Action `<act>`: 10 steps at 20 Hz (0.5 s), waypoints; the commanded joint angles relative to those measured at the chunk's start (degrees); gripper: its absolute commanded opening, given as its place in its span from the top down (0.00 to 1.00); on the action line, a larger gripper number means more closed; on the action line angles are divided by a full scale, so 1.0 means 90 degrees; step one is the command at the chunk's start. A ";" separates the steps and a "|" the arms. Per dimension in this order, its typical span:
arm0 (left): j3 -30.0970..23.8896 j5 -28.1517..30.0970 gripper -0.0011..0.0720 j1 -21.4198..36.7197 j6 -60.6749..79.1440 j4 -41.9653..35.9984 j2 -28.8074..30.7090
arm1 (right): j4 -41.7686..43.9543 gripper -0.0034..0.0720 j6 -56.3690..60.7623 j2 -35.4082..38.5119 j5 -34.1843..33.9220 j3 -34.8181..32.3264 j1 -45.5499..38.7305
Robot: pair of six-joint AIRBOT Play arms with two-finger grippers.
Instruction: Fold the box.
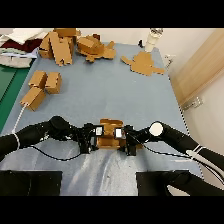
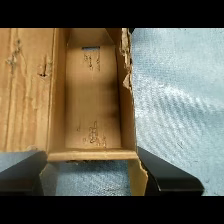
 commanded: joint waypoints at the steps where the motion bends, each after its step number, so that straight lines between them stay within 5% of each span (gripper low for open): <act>1: 0.0002 0.0075 0.33 0.0007 -0.0058 0.0000 -0.0005 | 0.0012 0.28 0.0002 0.0002 -0.0015 0.0002 0.0005; 10: 0.0002 0.0160 0.33 0.0007 -0.0080 0.0002 -0.0005 | -0.0058 0.19 0.0389 0.0078 -0.0024 0.0002 0.0005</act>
